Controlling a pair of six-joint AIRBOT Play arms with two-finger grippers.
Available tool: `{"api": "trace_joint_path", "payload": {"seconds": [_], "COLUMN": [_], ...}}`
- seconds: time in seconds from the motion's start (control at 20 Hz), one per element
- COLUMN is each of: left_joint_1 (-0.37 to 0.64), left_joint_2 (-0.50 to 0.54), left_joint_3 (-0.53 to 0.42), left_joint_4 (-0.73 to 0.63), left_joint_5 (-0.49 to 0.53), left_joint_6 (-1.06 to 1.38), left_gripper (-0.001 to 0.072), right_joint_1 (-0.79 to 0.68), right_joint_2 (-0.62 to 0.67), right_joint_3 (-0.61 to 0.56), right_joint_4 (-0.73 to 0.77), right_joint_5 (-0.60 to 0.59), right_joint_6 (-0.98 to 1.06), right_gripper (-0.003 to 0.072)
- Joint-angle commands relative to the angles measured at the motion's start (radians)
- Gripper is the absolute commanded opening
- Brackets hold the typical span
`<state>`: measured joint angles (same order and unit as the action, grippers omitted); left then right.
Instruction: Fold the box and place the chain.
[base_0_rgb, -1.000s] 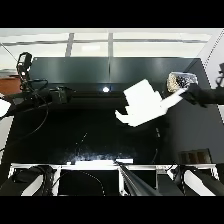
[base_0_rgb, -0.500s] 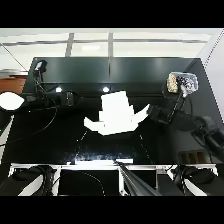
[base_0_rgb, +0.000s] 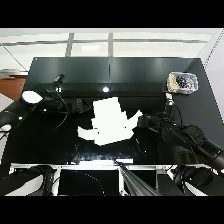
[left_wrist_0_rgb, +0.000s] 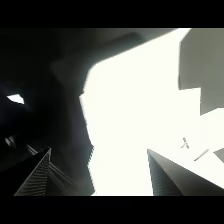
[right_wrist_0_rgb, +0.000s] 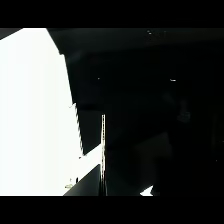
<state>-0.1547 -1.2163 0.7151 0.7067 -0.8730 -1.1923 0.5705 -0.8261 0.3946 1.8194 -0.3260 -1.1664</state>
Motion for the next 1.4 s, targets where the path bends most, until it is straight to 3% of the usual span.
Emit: {"api": "trace_joint_path", "payload": {"seconds": [0.0,0.45,0.65,0.95,1.0,1.1,1.35], "left_joint_1": [-0.001,-0.009,-0.009,-0.009,-0.009,-0.009,-0.01], "left_joint_2": [-0.122,-0.3,-0.36,-0.379,-0.379,-0.381,-0.437], "left_joint_3": [-0.007,-0.006,-0.005,0.016,0.026,0.051,0.106], "left_joint_4": [-0.14,-0.304,-0.457,-0.455,-0.45,-0.43,-0.396], "left_joint_5": [-0.057,-0.196,-0.228,-0.363,-0.357,-0.346,-0.419], "left_joint_6": [0.107,0.338,0.51,0.707,0.713,0.714,0.713], "left_gripper": [0.0709,0.0709,0.0709,0.0685,0.0668,0.0463,0.0441], "right_joint_1": [0.013,0.013,0.013,0.013,0.013,0.013,0.013], "right_joint_2": [0.001,0.001,0.001,0.001,0.001,0.001,0.001], "right_joint_3": [-0.005,-0.005,-0.005,-0.005,-0.005,-0.005,-0.005], "right_joint_4": [-0.016,-0.014,-0.014,-0.014,-0.014,-0.014,-0.018], "right_joint_5": [0.002,0.003,0.003,0.003,0.003,0.003,-0.001], "right_joint_6": [0.005,0.011,0.011,0.011,0.011,0.011,0.011], "right_gripper": [0.0022,0.0022,0.0022,0.0022,0.0022,0.0022,0.0022]}}
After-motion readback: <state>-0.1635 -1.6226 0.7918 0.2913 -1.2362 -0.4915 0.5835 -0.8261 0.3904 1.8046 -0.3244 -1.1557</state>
